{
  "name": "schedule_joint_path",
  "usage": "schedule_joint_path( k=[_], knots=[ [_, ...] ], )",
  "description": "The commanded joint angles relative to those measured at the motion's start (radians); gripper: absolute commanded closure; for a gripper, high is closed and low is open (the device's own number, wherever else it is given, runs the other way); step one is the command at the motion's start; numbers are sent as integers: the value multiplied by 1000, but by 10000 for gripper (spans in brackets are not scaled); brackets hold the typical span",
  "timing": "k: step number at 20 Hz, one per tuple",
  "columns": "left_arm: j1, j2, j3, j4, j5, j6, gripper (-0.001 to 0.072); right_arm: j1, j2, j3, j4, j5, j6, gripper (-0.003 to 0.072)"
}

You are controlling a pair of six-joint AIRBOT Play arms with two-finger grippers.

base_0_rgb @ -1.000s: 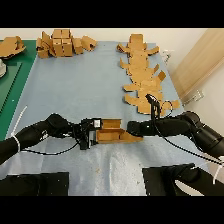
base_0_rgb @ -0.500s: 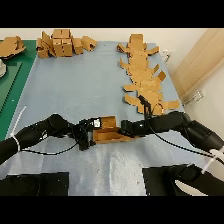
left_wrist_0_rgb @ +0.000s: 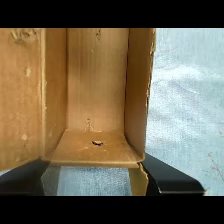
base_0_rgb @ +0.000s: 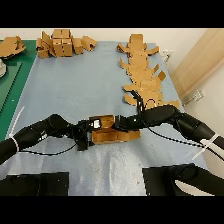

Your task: Fold the box.

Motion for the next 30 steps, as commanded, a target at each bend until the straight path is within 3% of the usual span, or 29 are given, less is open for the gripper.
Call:
schedule_joint_path(
  k=[1, 17, 18, 19, 30],
  knots=[
    [1, 7, 0, -8, -21, -1, 197, 0, -5, 4, -9, 0, -11, 687],
    [1, 7, 0, -8, -19, -1, 195, 0, -5, 4, -26, -11, -14, 688],
    [1, 7, 0, -8, -19, -1, 132, 0, -5, 4, -29, -11, -14, 687],
    [1, 7, 0, -8, -18, -2, 24, 0, -5, 4, -32, -11, -14, 687],
    [1, 7, 0, -56, -36, -8, 23, 0, -5, 4, -32, -22, -14, 687]
  ],
)
